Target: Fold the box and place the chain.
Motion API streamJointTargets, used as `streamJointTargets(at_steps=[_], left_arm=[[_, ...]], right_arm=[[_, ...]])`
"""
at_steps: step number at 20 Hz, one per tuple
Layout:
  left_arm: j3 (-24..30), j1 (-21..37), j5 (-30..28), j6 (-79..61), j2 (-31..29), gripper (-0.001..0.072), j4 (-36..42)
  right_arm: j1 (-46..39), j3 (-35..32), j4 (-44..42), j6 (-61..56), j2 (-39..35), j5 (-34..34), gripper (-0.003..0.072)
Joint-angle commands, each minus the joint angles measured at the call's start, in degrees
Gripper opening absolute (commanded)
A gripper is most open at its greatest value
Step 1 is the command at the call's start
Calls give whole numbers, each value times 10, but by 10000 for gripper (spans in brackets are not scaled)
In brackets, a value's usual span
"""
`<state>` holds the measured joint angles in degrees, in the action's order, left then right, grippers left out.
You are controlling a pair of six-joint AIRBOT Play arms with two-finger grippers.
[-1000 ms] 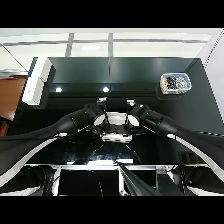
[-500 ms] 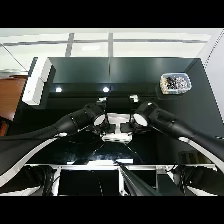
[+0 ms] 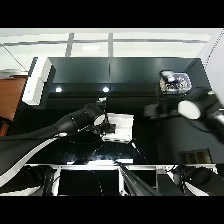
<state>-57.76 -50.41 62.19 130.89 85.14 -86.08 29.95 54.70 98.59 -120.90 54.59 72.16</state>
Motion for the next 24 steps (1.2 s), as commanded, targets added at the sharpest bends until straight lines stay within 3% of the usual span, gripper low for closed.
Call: streamJointTargets(at_steps=[1, 5, 7, 11, 14, 18, 20, 24], left_arm=[[0, 0, -2, 0, 0, 34, 0], [0, 0, -2, 0, 0, 34, 0], [0, 0, 0, 0, 0, 34, 0], [0, 1, 0, 0, 0, 34, 2], [0, 1, -1, 0, 0, 33, 2], [0, 1, -1, 0, 0, 34, 2], [0, 1, -1, 0, 0, 34, 0], [0, 1, -1, 0, 0, 34, 0]], right_arm=[[-107, -17, 117, 62, -20, -15, 316], [-249, -52, 110, 80, 13, -118, 320], [-294, -51, 104, 82, 45, -171, 675], [-316, -7, 69, 106, 130, -260, 674], [-340, 104, 16, 106, 240, -237, 674], [-366, 231, 0, 106, 368, -154, 673], [-367, 264, -5, 117, 401, -149, 545], [-367, 300, -26, 127, 437, -167, 542]])
